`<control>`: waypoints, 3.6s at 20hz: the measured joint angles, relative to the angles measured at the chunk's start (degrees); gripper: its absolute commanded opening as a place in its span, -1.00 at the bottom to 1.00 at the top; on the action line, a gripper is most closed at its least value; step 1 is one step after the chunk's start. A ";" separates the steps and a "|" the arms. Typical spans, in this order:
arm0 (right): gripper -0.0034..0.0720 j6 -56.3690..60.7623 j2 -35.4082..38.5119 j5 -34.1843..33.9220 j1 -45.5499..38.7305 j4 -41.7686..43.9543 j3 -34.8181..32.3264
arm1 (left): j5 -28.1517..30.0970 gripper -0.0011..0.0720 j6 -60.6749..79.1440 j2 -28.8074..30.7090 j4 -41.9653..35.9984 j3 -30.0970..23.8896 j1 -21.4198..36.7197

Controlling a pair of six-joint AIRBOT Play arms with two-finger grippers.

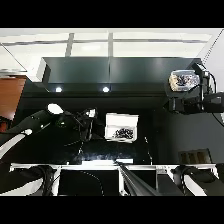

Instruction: Fold the box and place the chain.

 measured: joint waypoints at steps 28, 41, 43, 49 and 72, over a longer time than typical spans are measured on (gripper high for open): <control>0.50 0.15 -0.09 -0.26 0.00 -0.22 0.00 | 7.17 0.37 -6.14 -1.95 1.29 2.40 -7.06; 0.95 -27.34 -15.72 -11.98 5.25 20.94 0.00 | 9.94 0.37 -8.22 -1.95 2.08 2.45 -7.74; 0.96 -34.80 -18.08 -10.82 7.43 23.08 0.00 | 9.99 0.37 -8.22 -1.95 2.10 2.45 -7.74; 0.95 -45.97 -19.12 -2.29 11.89 22.80 0.55 | 10.01 0.37 -8.24 -1.95 2.16 2.45 -7.74; -0.28 -54.27 -15.17 -4.52 22.27 11.82 -3.28 | 9.99 0.37 -8.26 -1.95 2.27 2.45 -7.74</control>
